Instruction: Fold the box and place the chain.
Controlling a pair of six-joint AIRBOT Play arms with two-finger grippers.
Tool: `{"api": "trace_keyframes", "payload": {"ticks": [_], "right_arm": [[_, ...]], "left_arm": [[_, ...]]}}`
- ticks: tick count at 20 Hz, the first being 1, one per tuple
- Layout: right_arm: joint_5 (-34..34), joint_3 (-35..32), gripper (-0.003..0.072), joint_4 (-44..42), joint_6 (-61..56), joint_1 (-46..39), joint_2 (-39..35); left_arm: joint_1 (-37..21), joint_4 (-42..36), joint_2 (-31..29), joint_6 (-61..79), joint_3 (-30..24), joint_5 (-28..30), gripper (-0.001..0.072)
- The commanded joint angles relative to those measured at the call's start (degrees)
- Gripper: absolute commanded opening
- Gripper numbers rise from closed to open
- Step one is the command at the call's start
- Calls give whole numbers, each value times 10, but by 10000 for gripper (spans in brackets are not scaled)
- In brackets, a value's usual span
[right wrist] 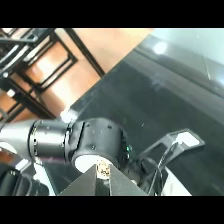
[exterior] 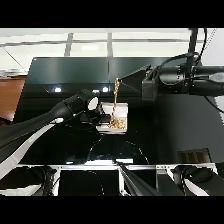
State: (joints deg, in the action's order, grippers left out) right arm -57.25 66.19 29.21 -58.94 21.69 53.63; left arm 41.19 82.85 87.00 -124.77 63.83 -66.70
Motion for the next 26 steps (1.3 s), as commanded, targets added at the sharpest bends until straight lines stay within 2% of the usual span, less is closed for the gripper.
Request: {"api": "trace_keyframes", "payload": {"ticks": [1, 4, 9, 11, 12, 16, 19, 21, 22, 23, 24, 26], "right_arm": [[-37, -10, 20, 52, -16, 0, 0], [-29, -75, 20, 68, -30, 0, 4], [94, -203, 28, 69, -32, 36, 31], [109, -209, 249, 74, -32, 43, 47], [111, -209, 275, 76, -31, 42, 47], [36, -175, 274, 143, -32, -24, 43], [-36, -169, 273, 144, -32, -90, 41], [-71, -169, 273, 146, -32, -103, 41], [-78, -169, 273, 149, -31, -103, 41], [-80, -169, 273, 148, -31, -103, 41], [-81, -169, 273, 149, -31, -103, 41], [-80, -169, 273, 155, -31, -103, 41]], "left_arm": [[0, 0, 0, 0, 0, 0, 29], [0, 0, 0, 0, 0, 0, 28], [0, 0, 0, 0, 0, 0, 29], [0, 0, 0, 0, 0, 0, 29], [0, 0, 0, 0, 0, 0, 28], [0, -23, 0, 0, 0, -2, 29], [0, -31, 0, 0, 0, -6, 28], [1, -43, -4, 0, 0, -6, 32], [1, -44, -11, -2, 0, -6, 138], [1, -41, -23, -2, 0, -6, 385], [1, -35, -39, -2, 0, -4, 569], [4, 1, -86, 0, 0, -7, 574]]}}
